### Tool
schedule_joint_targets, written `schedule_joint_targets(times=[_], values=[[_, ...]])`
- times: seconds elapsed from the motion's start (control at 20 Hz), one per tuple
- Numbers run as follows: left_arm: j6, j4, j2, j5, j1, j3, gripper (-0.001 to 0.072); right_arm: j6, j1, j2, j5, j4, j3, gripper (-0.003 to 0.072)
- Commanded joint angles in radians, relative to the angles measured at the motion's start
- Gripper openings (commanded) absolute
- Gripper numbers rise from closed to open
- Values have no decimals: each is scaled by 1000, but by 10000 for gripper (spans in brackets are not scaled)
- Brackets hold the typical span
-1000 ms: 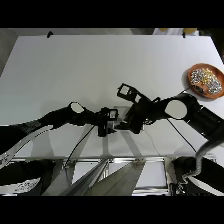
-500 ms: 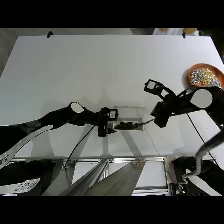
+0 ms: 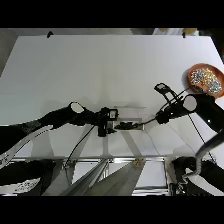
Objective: Fold the box and place the chain.
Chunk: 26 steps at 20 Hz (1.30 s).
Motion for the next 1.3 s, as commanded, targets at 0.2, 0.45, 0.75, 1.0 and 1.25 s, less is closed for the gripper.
schedule_joint_targets(times=[0.2, 0.45, 0.75, 1.0, 1.25], values=[[0, 0, 1, 0, 0, 0, 275, 101, 26, -54, -92, -12, -5, 259], [0, 0, 1, 0, 1, 0, 275, 126, 26, -107, -91, -11, -5, 258], [0, 0, 1, 0, 1, 0, 275, 125, 26, -85, -80, -13, -5, 16], [0, 0, 1, 0, 0, 0, 275, 126, 26, 108, -51, -4, -4, 16], [0, 0, 1, 0, 1, 0, 275, 90, 26, 335, -3, 209, -4, 16]])
